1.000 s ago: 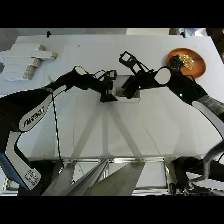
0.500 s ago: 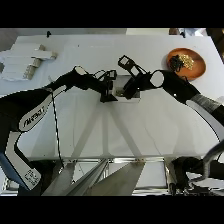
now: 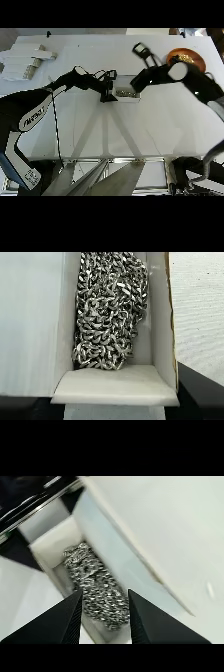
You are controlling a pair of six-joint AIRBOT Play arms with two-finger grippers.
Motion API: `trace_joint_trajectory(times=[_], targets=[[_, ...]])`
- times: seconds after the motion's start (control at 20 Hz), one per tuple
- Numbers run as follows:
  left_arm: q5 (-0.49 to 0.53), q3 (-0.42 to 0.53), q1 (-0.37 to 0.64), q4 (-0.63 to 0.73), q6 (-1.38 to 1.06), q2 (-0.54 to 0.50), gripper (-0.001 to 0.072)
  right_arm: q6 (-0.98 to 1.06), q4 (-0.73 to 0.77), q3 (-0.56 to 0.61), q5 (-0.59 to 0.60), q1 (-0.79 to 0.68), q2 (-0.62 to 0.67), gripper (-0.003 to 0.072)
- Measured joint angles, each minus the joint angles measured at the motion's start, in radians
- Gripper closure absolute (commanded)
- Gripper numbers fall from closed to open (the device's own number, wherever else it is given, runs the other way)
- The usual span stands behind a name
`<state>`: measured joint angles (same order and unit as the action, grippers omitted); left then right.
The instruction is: Fold the box and place the chain.
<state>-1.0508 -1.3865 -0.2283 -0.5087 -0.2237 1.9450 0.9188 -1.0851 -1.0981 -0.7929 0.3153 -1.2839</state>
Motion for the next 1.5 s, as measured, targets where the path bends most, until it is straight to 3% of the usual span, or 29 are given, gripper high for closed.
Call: trace_joint_trajectory(times=[0.25, 0.6, 0.85, 1.1, 1.2, 1.25, 1.3, 1.5], targets=[[0.000, 0.000, 0.000, 0.000, 0.000, 0.000, 0.0334, 0.064, 0.072, -0.112, -0.061, -0.155, -0.056, 0.0345], [0.000, 0.000, 0.000, 0.000, 0.000, 0.000, 0.0334, 0.138, 0.170, -0.236, -0.130, -0.230, -0.282, 0.0346], [0.000, 0.000, 0.000, 0.000, 0.000, 0.000, 0.0334, -0.003, 0.340, -0.254, -0.272, -0.213, -0.384, 0.0346], [0.000, 0.000, 0.000, 0.000, 0.000, 0.000, 0.0334, -0.165, 0.390, -0.259, -0.406, -0.175, -0.399, 0.0347], [0.000, 0.000, 0.000, 0.000, 0.000, 0.000, 0.0334, -0.243, 0.381, -0.260, -0.433, -0.151, -0.390, 0.0327], [0.000, 0.000, 0.000, 0.000, 0.000, 0.000, 0.0334, -0.291, 0.370, -0.260, -0.438, -0.138, -0.384, 0.0248], [0.000, 0.000, 0.000, 0.000, 0.000, 0.000, 0.0334, -0.339, 0.344, -0.260, -0.441, -0.125, -0.377, 0.0228], [0.000, 0.000, 0.000, 0.000, 0.000, 0.000, 0.0334, -0.441, 0.231, -0.260, -0.402, -0.083, -0.357, 0.0229]])
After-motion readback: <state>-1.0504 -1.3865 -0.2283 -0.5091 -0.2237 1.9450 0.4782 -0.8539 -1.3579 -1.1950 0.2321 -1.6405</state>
